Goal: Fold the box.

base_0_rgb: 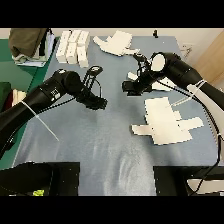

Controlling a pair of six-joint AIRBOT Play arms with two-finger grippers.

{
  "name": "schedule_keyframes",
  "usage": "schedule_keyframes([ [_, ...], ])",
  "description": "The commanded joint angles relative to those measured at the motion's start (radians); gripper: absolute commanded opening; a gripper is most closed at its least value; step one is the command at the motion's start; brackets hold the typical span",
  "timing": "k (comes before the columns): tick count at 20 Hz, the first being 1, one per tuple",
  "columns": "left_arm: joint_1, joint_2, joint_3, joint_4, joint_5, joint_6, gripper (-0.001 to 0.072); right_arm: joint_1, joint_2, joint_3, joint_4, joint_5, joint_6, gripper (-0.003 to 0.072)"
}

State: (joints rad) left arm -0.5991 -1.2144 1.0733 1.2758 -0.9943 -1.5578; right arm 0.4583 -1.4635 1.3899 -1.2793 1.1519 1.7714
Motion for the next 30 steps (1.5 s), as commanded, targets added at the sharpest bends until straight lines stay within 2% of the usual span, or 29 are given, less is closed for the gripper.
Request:
schedule_keyframes([
  [1, 0.000, 0.001, 0.000, 0.000, 0.000, 0.000, 0.0017, 0.000, 0.000, 0.001, 0.000, 0.000, 0.000, 0.0004],
  [14, 0.000, 0.001, 0.000, 0.000, 0.000, 0.000, 0.0017, 0.000, 0.000, 0.001, 0.001, 0.000, 0.000, 0.0004],
  [18, 0.000, 0.000, 0.000, 0.000, 0.001, 0.001, 0.0017, 0.001, -0.002, 0.001, 0.043, -0.064, 0.010, 0.0004],
  [21, 0.000, -0.001, 0.000, -0.001, 0.054, 0.000, 0.0017, -0.009, -0.006, 0.020, 0.030, -0.071, -0.007, 0.0004],
  [22, 0.000, -0.002, 0.000, -0.001, 0.064, 0.000, 0.0017, -0.031, -0.004, 0.055, -0.019, -0.027, -0.011, 0.0048],
  [23, 0.000, -0.005, 0.000, -0.001, 0.073, 0.000, 0.0018, -0.067, -0.001, 0.106, -0.100, 0.064, -0.010, 0.0223],
  [24, 0.000, -0.008, -0.001, 0.000, 0.074, 0.001, 0.0019, -0.109, 0.002, 0.157, -0.194, 0.177, -0.010, 0.0295],
  [26, 0.000, -0.009, 0.000, 0.000, 0.076, 0.032, 0.0020, -0.214, 0.019, 0.208, -0.420, 0.452, 0.021, 0.0296],
  [27, 0.000, -0.009, 0.000, -0.001, 0.079, 0.045, 0.0100, -0.276, 0.036, 0.192, -0.518, 0.548, 0.029, 0.0296],
  [28, 0.000, -0.009, 0.000, -0.001, 0.080, 0.048, 0.0433, -0.335, 0.057, 0.157, -0.566, 0.585, 0.030, 0.0296],
  [29, 0.000, -0.009, 0.000, -0.001, 0.084, 0.045, 0.0692, -0.399, 0.089, 0.097, -0.576, 0.583, 0.028, 0.0295],
  [30, 0.000, -0.008, 0.000, -0.001, 0.087, 0.046, 0.0693, -0.456, 0.119, 0.030, -0.571, 0.571, 0.026, 0.0296],
])
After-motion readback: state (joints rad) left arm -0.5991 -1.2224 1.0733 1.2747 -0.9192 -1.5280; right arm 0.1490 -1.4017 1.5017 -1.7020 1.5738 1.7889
